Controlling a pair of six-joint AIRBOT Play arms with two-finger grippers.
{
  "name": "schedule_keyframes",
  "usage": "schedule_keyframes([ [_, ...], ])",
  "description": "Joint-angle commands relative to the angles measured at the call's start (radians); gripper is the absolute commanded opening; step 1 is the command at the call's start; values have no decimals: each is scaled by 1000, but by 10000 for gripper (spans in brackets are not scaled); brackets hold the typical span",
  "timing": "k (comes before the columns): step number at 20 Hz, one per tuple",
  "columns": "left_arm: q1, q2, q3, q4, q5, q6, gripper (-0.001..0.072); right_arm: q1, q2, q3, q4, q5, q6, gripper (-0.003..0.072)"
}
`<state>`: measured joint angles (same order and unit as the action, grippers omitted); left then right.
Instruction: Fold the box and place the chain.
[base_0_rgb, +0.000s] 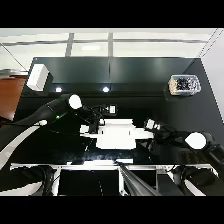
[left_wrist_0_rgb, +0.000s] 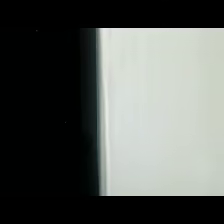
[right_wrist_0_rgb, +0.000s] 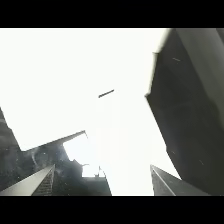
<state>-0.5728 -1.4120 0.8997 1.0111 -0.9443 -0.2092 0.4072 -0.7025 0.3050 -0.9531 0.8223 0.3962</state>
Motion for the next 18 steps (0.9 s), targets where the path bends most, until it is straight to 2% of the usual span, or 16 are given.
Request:
schedule_keyframes([
  [1,0,-1,-1,2,-2,0,31,86,-46,-9,0,-52,-68,720],
  [7,0,-1,-1,2,-2,0,32,132,-113,-8,29,-57,-146,720],
  [18,0,-1,-1,2,-3,-1,32,221,-177,-8,66,-230,-150,720],
])
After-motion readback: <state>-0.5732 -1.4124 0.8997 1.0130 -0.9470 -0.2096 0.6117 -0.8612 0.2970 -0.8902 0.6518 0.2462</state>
